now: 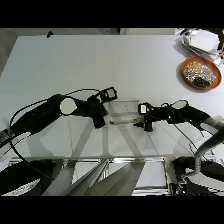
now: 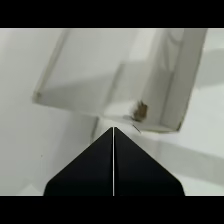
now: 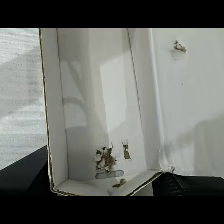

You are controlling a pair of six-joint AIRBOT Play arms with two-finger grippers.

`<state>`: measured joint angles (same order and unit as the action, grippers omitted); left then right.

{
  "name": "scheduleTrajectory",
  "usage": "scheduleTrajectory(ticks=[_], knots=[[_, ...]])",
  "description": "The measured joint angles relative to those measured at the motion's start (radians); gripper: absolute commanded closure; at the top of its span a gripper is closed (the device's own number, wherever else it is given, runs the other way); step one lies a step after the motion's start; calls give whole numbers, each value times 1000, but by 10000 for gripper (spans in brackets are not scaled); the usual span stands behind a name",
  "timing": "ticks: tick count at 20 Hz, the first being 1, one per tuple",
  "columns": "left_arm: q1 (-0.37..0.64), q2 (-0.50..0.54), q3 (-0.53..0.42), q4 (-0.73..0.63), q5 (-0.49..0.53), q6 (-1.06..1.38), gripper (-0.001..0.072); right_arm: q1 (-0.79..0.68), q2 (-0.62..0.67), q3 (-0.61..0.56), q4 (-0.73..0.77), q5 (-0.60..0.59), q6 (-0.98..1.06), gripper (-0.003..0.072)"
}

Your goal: Fold the box and place the chain.

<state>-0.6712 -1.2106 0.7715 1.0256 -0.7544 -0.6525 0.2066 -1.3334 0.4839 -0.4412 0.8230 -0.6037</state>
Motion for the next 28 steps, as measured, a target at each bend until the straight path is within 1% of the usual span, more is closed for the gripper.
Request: scheduleTrajectory(ticks=[4, 9, 10, 11, 12, 13, 14, 17, 20, 23, 28], knots=[[5, -1, -69, -24, -18, 105, 706, 0, 0, 0, 0, 0, 0, 249], [19, -35, -100, -26, -7, 149, 693, 0, 0, 0, 0, 0, 0, 249], [21, -40, -103, -24, -1, 153, 647, 0, 0, 0, 0, 0, 0, 249], [23, -43, -104, -22, 10, 155, 564, 0, 0, 0, 0, 0, 0, 249], [24, -45, -105, -21, 23, 156, 462, 0, 0, 0, 0, 0, 0, 249], [25, -47, -106, -19, 34, 157, 402, 0, 0, 0, 0, 0, 0, 249], [26, -49, -106, -17, 48, 159, 375, 0, 0, 0, 0, 0, 0, 249], [27, -51, -108, 4, 75, 162, 373, 0, 0, 0, 0, 0, 0, 249], [27, -51, -108, 26, 102, 170, 355, 0, 0, 0, 0, 0, 0, 249], [24, -52, -107, 34, 133, 221, 355, 0, 0, 0, 0, 0, 0, 249], [13, -59, -108, 33, 153, 306, 355, 0, 0, 0, 0, 0, 0, 249]])
